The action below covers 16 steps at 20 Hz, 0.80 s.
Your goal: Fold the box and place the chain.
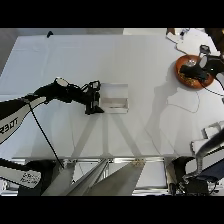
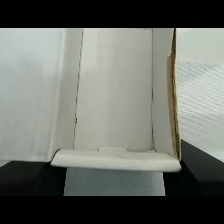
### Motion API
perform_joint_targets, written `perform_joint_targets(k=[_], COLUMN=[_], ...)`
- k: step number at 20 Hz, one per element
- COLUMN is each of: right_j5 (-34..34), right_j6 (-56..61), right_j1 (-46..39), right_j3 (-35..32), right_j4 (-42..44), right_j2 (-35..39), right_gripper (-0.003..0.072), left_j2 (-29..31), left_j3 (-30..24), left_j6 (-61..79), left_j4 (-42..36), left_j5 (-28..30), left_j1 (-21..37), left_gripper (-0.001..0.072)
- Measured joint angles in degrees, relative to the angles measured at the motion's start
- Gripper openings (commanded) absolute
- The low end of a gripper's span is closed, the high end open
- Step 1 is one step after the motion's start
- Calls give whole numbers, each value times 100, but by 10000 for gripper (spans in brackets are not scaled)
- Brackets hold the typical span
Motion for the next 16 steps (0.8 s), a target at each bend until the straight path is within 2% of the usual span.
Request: perform_joint_targets(k=[4, 10, 16], right_j5=[472, 890, 1880], right_j6=[-166, -446, -603], right_j1=[0, 146, 616], right_j3=[-11, 11, 4], right_j4=[55, -83, -153], right_j2=[271, 1224, 2026], right_gripper=[9, 8, 8], left_j2=[0, 0, 0], left_j3=[0, 0, 0], left_j6=[0, -2, 0], left_j4=[0, 2, 0], left_j5=[2, 0, 0], left_j1=[0, 0, 0], left_gripper=[392, 392, 392])
